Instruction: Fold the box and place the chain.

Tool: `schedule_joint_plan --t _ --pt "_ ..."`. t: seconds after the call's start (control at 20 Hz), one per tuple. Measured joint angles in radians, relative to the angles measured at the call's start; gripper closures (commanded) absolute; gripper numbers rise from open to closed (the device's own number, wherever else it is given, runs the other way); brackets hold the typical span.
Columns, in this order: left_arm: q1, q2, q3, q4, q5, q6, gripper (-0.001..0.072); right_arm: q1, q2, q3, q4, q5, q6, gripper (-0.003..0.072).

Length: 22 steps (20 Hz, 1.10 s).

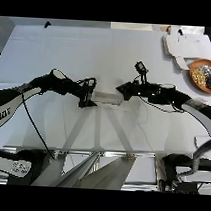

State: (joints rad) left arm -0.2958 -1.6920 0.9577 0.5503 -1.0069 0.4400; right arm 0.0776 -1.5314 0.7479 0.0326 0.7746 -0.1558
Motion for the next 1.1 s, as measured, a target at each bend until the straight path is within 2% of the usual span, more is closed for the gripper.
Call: schedule_joint_plan --t 0.3,0.5,0.6,0.75,0.8,0.85,0.95,1.1 --pt "0.000 0.000 0.000 0.001 0.001 0.002 0.0394 0.001 0.053 0.000 -0.011 0.093 -0.003 0.0677" --pt "0.000 0.000 0.000 0.001 0.001 0.001 0.0394 0.001 0.190 0.000 -0.040 0.148 -0.003 0.0674" --pt "0.000 0.000 0.000 0.001 0.001 0.001 0.0394 0.001 0.275 0.000 -0.106 0.156 -0.003 0.0667" --pt "0.000 0.000 0.000 0.001 0.001 0.001 0.0394 0.001 0.393 0.000 -0.292 0.151 0.008 0.0569" --pt "0.000 0.000 0.000 0.001 0.001 0.001 0.0394 0.001 0.418 0.000 -0.364 0.145 0.027 0.0464" --pt "0.000 0.000 0.000 0.001 0.001 0.001 0.0394 0.001 0.438 -0.002 -0.433 0.132 0.045 0.0407" --pt "0.000 0.000 0.000 0.001 0.001 0.001 0.0394 0.001 0.462 -0.011 -0.550 0.102 0.081 0.0366" --pt "0.000 0.000 0.000 0.001 0.001 0.001 0.0394 0.001 0.465 -0.049 -0.644 0.042 0.090 0.0366"
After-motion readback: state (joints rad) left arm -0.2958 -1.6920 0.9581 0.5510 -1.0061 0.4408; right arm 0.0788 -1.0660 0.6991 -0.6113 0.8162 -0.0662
